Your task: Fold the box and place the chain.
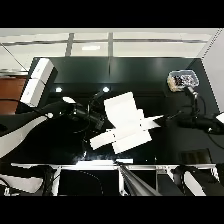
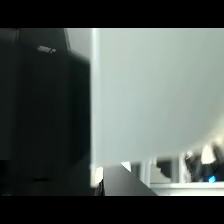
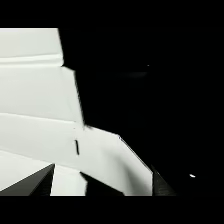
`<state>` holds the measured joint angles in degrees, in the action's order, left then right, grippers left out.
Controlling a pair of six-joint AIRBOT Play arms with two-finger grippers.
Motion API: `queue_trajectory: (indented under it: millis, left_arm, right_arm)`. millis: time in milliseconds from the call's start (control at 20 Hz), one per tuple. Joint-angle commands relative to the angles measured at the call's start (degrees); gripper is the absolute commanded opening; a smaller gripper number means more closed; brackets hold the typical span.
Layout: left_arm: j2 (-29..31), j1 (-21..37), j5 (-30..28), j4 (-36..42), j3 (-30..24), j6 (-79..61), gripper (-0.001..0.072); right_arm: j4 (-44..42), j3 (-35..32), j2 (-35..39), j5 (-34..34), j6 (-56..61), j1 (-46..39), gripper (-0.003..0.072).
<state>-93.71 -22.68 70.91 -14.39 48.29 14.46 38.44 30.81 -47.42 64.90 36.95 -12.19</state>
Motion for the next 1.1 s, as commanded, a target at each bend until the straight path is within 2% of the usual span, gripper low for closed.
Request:
queue_trajectory:
  millis: [0,150,200,300,550,700,1050]
  left_arm:
    - [3.6,-2.4,-5.8,-10.1,2.3,-1.7,0.0023]
    - [9.5,-6.8,-11.3,-12.0,2.3,-6.6,0.0022]
    - [11.3,-8.0,-12.3,-12.0,2.2,-8.9,0.0023]
    - [14.5,-10.1,-17.9,-12.0,0.9,-13.4,0.0022]
    - [15.0,-12.2,-28.9,-13.5,-3.2,-23.2,0.0026]
    - [13.2,-12.2,-26.1,-23.0,-3.4,-23.1,0.0026]
    - [13.0,-12.2,-27.0,-23.5,-6.1,-17.5,0.0024]
  right_arm:
    - [4.7,7.3,0.1,1.8,-1.9,-1.5,0.0697]
    - [4.5,9.1,0.1,1.6,-5.8,-1.4,0.0697]
    - [2.9,9.1,0.1,1.5,-5.9,-1.4,0.0697]
    - [-1.3,9.1,0.1,1.2,-5.9,-1.4,0.0697]
    - [-2.9,9.1,0.0,-1.1,-6.0,-0.2,0.0697]
    - [-2.6,9.1,0.0,-1.9,-6.6,2.8,0.0697]
    - [4.0,9.0,-0.7,-3.0,-7.1,11.9,0.07]
